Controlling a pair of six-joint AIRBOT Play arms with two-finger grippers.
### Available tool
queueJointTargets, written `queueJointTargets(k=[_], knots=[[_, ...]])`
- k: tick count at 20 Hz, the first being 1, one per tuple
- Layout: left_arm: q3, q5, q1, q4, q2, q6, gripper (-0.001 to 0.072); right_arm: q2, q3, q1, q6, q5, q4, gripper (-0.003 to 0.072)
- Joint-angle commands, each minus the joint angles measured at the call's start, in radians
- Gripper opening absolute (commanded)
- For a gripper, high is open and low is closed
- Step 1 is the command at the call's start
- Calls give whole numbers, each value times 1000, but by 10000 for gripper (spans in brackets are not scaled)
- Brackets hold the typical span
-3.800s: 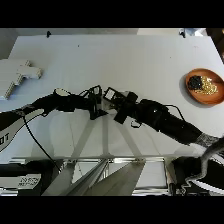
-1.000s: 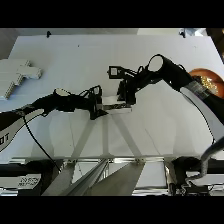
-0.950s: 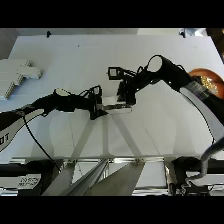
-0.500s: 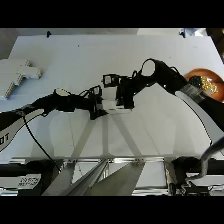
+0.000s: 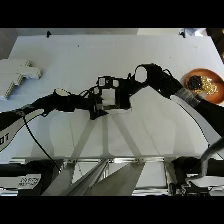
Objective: Fold the box and place the chain.
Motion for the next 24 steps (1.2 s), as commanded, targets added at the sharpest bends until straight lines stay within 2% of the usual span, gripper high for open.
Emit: queueJointTargets(k=[1, 3, 10, 12, 16, 18, 20, 24], knots=[[0, 0, 0, 1, 0, -1, 374, -1, 0, 15, 24, 79, -4, 283], [0, 0, 0, 0, 0, -1, 374, -1, 0, 17, 24, 124, -2, 304], [0, 0, 0, 0, 0, -1, 374, -3, -9, 27, 28, 119, 25, 323], [0, 0, 0, 0, 0, -1, 374, -3, -40, 43, 28, 119, 47, 349], [0, 0, 0, 1, 0, -1, 374, -2, -102, 67, 27, 113, 69, 349], [0, 0, 0, 1, 0, -1, 374, 13, -102, 64, 27, 73, 69, 351], [0, 0, 0, 1, 0, -1, 374, 35, -101, 61, 27, 5, 66, 412], [0, 0, 0, 0, 0, -1, 374, 89, -101, 61, 27, -80, 61, 412]])
